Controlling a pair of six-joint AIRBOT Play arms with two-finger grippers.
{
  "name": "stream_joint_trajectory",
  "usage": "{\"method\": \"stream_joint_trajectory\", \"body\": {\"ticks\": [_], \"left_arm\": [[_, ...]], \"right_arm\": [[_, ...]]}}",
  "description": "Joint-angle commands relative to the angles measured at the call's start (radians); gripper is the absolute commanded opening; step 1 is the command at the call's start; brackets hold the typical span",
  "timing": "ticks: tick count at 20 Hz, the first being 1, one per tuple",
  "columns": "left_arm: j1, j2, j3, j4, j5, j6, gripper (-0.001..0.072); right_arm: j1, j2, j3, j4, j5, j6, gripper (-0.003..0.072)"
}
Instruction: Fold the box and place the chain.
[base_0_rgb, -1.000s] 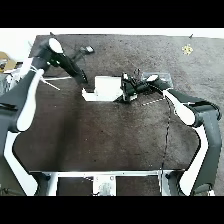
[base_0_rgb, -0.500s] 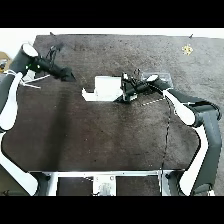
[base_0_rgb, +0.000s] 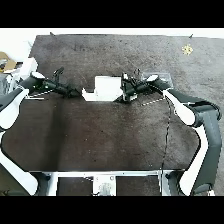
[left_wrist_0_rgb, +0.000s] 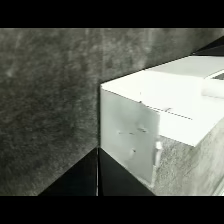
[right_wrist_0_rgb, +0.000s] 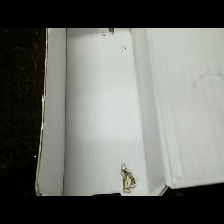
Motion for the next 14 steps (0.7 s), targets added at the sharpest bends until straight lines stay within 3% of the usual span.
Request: {"method": "stream_joint_trajectory", "body": {"ticks": [1,11,14], "left_arm": [[-0.013,-0.026,-0.022,-0.024,0.010,0.008,0.0009],[-0.047,-0.071,-0.023,-0.128,0.006,0.080,0.0010],[-0.047,-0.071,0.022,-0.150,-0.032,0.089,0.0013]], "right_arm": [[0.001,0.000,0.000,0.000,0.000,0.000,0.0497],[0.002,0.000,0.000,0.000,0.000,0.000,0.0497],[0.002,0.000,0.000,0.000,0.000,0.000,0.0497]]}}
